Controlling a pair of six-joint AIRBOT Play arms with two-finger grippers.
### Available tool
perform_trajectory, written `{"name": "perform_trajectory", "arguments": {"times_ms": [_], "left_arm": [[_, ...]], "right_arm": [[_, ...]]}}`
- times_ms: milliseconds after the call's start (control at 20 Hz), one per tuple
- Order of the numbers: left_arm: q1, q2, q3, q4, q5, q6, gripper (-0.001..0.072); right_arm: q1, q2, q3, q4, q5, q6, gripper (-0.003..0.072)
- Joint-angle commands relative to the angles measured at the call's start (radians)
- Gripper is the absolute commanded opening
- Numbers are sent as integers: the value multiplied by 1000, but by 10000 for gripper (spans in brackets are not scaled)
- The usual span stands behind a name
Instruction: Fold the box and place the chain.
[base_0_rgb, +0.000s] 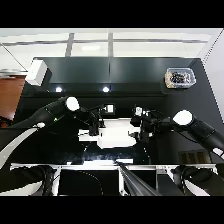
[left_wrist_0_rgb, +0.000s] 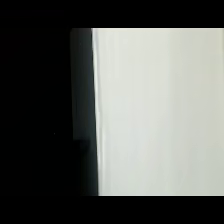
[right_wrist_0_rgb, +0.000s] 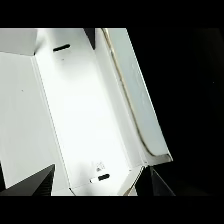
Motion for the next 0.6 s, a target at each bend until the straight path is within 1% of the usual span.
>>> {"name": "perform_trajectory", "arguments": {"times_ms": [0,50,250,350,450,550], "left_arm": [[0,0,1,0,2,0,28],[0,0,1,0,2,0,28],[0,0,1,0,2,0,28],[0,0,1,0,2,-1,28],[0,0,1,0,2,0,28],[0,0,1,0,2,0,28]], "right_arm": [[-21,0,-1,-61,-11,70,707],[-44,0,-1,-87,6,105,707],[-132,1,-1,-268,164,232,707],[-144,1,-1,-296,237,235,707],[-123,1,-8,-283,244,234,707],[-77,0,-39,-270,213,223,707]]}}
